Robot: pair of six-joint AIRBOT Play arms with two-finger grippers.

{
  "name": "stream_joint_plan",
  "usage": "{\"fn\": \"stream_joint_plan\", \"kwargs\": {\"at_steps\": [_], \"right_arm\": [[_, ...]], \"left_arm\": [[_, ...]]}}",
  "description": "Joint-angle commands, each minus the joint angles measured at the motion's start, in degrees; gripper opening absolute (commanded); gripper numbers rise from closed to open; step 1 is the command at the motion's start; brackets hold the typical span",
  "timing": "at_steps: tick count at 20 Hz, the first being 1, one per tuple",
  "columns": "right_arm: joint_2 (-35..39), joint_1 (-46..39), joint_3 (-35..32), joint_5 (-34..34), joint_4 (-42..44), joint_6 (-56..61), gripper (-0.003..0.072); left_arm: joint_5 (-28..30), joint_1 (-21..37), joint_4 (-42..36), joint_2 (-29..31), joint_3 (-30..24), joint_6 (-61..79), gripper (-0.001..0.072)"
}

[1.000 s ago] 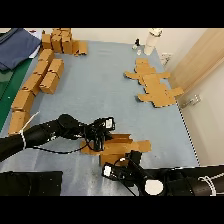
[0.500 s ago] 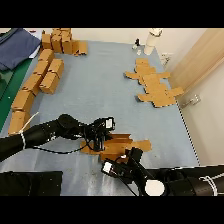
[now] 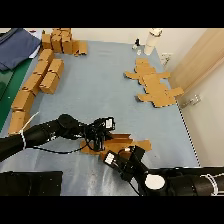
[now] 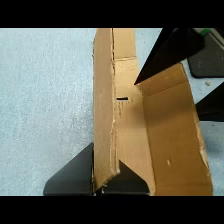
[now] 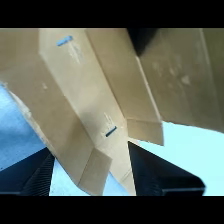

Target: Fold the box.

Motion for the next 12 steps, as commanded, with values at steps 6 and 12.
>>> {"fn": "stream_joint_plan", "kwargs": {"at_steps": [6, 12], "right_arm": [[23.3, -6.36, -6.21, 2.6, 7.56, -7.37, 0.0711], [26.73, -19.54, -7.63, 7.23, 14.71, -21.68, 0.0711]], "left_arm": [[0.04, -0.02, 0.0, -0.02, -0.02, 0.0, 0.0014], [0.04, 0.0, 0.0, -0.02, -0.02, -0.02, 0.0014]]}}
